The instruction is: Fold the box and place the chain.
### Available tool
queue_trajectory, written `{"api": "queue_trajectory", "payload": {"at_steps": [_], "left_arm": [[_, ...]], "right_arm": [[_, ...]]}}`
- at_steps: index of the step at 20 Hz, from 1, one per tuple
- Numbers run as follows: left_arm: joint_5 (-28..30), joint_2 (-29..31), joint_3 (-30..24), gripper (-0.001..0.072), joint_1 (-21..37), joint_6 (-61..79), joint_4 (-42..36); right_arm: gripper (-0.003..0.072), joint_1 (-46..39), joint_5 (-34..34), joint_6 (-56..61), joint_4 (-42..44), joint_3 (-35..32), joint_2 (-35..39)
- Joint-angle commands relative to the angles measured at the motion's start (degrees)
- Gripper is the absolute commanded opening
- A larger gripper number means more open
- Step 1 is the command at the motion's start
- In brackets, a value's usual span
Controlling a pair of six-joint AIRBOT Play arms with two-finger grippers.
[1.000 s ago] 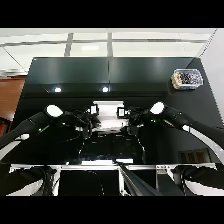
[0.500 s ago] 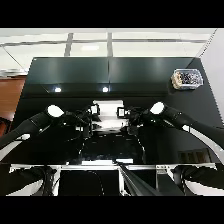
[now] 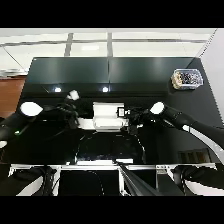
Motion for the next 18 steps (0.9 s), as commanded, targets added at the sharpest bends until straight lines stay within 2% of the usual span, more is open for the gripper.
{"api": "queue_trajectory", "payload": {"at_steps": [1, 3, 5, 6, 7, 10, 12, 15, 18], "left_arm": [[-5.8, 5.1, -0.1, 0.0024, 11.8, -34.3, 10.6], [-13.8, 2.1, -0.1, 0.0024, 20.1, -50.2, 10.1], [-23.5, -3.8, -0.1, 0.0024, 26.3, -53.3, 4.7], [-25.8, -7.1, -0.1, 0.0024, 27.5, -52.5, 1.4], [-25.6, -10.5, -0.1, 0.0024, 27.6, -52.3, -1.6], [-25.0, -20.2, -0.1, 0.0022, 24.5, -50.4, -4.0], [-23.6, -24.5, -0.1, 0.0022, 20.0, -49.6, -6.7], [-18.5, -25.5, 0.7, 0.0022, 13.3, -45.5, -13.3], [-19.4, -25.5, 3.9, 0.0022, 10.2, -43.8, -13.6]], "right_arm": [[0.0335, 0.0, 0.0, 0.1, 0.0, 0.0, 0.0], [0.0335, 0.0, 0.0, 0.1, 0.0, 0.0, 0.0], [0.0335, 0.0, 0.0, 0.1, 0.0, 0.0, 0.0], [0.0335, 0.0, 0.0, 0.1, 0.0, 0.0, 0.0], [0.0335, 0.0, 0.0, 0.1, 0.0, 0.0, 0.0], [0.0335, 0.0, 0.0, 0.1, 0.0, 0.0, 0.0], [0.0335, 0.0, 0.0, 0.1, 0.0, 0.0, 0.0], [0.0335, 0.0, 0.0, 0.1, 0.1, 0.0, 0.0], [0.0335, 0.0, 0.0, 0.1, 0.0, 0.0, 0.0]]}}
